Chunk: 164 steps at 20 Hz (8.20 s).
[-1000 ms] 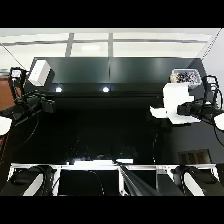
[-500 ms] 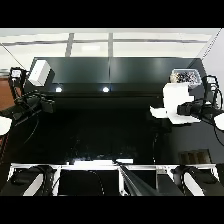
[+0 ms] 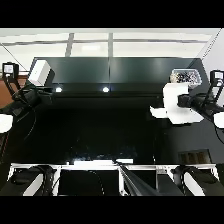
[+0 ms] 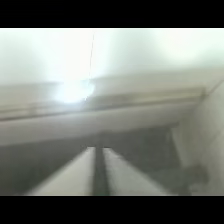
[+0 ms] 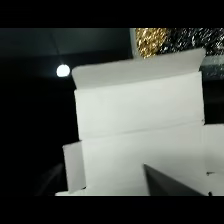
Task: Fold the box and place the chain.
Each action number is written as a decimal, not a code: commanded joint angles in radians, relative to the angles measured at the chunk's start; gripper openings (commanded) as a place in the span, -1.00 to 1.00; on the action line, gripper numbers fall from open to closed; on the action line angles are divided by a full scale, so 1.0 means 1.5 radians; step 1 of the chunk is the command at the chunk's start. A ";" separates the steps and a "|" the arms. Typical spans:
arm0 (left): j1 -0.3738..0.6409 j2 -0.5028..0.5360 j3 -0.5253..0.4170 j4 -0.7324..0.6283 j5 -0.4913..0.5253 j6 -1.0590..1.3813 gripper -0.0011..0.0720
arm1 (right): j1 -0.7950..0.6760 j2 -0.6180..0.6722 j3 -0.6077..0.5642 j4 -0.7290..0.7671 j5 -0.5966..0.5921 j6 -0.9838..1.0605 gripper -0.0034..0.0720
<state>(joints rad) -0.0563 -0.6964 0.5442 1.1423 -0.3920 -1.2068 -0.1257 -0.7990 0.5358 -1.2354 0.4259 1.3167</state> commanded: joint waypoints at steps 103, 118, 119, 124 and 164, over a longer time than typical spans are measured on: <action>-0.318 -0.553 0.286 -0.236 -0.266 0.890 -0.90 | 0.230 -0.140 0.039 0.299 0.353 -0.736 0.96; -0.317 -0.549 0.286 -0.236 -0.306 0.835 -0.90 | 0.352 -0.188 -0.028 0.264 0.246 -0.801 0.96; -0.317 -0.547 0.286 -0.236 -0.305 0.820 -0.90 | 0.363 -0.193 -0.028 0.289 0.228 -0.801 0.96; -0.317 -0.543 0.286 -0.236 -0.305 0.816 -0.90 | 0.376 -0.189 -0.020 0.351 0.174 -0.801 0.96; -0.318 -0.543 0.286 -0.237 -0.303 0.817 -0.90 | 0.310 -0.324 0.022 0.457 0.197 -1.070 0.96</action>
<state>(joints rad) -0.5331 -1.5124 0.9733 0.7883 -0.8486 0.0189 0.3267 -1.2793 0.5671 -0.5476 0.7383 -0.2955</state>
